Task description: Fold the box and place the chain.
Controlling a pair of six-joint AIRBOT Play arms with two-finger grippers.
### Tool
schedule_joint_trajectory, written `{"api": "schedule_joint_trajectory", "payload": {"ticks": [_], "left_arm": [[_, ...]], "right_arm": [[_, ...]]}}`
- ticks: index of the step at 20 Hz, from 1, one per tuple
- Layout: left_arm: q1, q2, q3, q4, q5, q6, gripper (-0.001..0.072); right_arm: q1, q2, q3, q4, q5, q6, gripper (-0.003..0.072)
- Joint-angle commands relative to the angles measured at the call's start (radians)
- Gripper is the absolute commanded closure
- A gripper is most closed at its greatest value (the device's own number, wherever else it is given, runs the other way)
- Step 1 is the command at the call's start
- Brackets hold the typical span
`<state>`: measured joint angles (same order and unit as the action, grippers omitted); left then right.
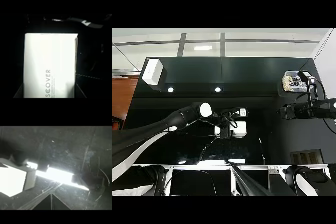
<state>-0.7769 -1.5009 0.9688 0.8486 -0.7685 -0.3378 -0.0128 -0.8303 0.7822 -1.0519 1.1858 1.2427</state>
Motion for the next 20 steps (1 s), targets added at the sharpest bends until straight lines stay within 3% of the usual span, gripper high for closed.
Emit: {"api": "schedule_joint_trajectory", "payload": {"ticks": [1, 3, 6, 9, 12, 15, 20], "left_arm": [[0.010, 0.023, -0.001, 0.176, -0.056, -0.179, 0.0434], [0.071, 0.070, -0.001, 0.267, -0.094, -0.309, 0.0434], [0.248, 0.168, -0.001, 0.397, -0.156, -0.523, 0.0434], [0.513, 0.252, -0.001, 0.549, -0.235, -0.772, 0.0433], [0.838, 0.279, -0.001, 0.585, -0.265, -0.973, 0.0431], [1.048, 0.266, -0.001, 0.580, -0.193, -0.982, 0.0428], [1.162, 0.217, 0.013, 0.572, 0.048, -0.918, 0.0429]], "right_arm": [[0.000, 0.000, 0.000, 0.000, -0.004, 0.000, 0.0668], [0.000, 0.000, 0.000, 0.000, -0.004, 0.000, 0.0669], [0.000, 0.000, 0.000, 0.000, -0.003, 0.000, 0.0668], [0.000, 0.000, 0.000, 0.000, -0.004, 0.000, 0.0669], [0.000, 0.000, 0.000, 0.000, -0.006, 0.000, 0.0668], [0.000, 0.000, 0.000, 0.000, -0.005, 0.000, 0.0669], [0.000, 0.000, 0.000, 0.000, -0.005, 0.000, 0.0668]]}}
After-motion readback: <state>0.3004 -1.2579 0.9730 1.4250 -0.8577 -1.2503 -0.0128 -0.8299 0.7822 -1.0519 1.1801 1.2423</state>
